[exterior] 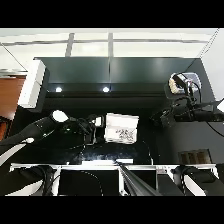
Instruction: Fold the box and place the chain.
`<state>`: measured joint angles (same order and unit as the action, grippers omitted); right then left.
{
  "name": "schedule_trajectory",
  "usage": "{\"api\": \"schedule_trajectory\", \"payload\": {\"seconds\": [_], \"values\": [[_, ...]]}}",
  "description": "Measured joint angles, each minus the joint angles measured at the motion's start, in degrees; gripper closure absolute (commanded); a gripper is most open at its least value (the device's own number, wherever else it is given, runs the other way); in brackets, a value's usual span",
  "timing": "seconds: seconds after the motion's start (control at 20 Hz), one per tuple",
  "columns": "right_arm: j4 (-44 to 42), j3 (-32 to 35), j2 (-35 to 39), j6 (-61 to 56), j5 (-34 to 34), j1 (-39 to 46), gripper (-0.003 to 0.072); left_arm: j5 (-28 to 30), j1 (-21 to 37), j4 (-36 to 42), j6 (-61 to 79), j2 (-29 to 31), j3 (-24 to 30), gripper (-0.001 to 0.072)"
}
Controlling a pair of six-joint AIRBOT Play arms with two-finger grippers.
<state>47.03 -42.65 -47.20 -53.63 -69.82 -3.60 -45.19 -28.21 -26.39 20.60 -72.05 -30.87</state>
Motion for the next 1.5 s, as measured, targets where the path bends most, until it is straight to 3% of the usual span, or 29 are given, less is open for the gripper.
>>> {"api": "schedule_trajectory", "payload": {"seconds": [0.8, 0.85, 0.9, 0.95, 1.0, 1.1, 1.15, 1.2, 1.5], "values": [[0.0, 0.0, 0.0, 0.0, 0.0, 0.0, 0.033, 0.0, -1.0, 2.7, 0.5, -0.1, -0.1, 0.0007], [0.0, 0.0, 0.0, 0.0, 0.0, 0.0, 0.033, 0.0, -1.0, 2.8, 0.5, -0.1, -0.1, 0.0027], [0.0, 0.0, 0.0, 0.0, 0.1, 0.0, 0.033, 0.0, -1.0, 2.9, 0.6, -0.1, -0.1, 0.0118], [0.0, 0.0, 0.0, 0.0, 0.3, 0.0, 0.033, 0.0, -1.1, 2.9, 0.6, -0.1, -0.1, 0.0316], [0.0, 0.0, 0.0, 0.0, 0.5, 0.0, 0.0329, 0.0, -1.1, 2.9, 0.8, -0.1, -0.1, 0.0382], [0.0, 0.0, 0.0, 0.0, 1.2, 0.0, 0.0328, 0.0, -1.2, 3.0, 0.8, -0.1, -0.1, 0.0384], [0.0, 0.0, 0.0, 0.0, 1.5, 0.0, 0.0253, 0.2, -1.4, 3.1, 0.7, -0.1, -0.1, 0.0384], [-0.1, 0.0, 0.0, -0.5, 2.0, 0.0, -0.0017, 0.3, -1.6, 3.2, 0.6, -0.1, -0.1, 0.0384], [-0.8, -0.9, -3.3, -6.6, 11.9, -6.0, -0.0034, 3.5, -3.3, 3.6, -1.5, -0.1, -0.1, 0.0384]]}}
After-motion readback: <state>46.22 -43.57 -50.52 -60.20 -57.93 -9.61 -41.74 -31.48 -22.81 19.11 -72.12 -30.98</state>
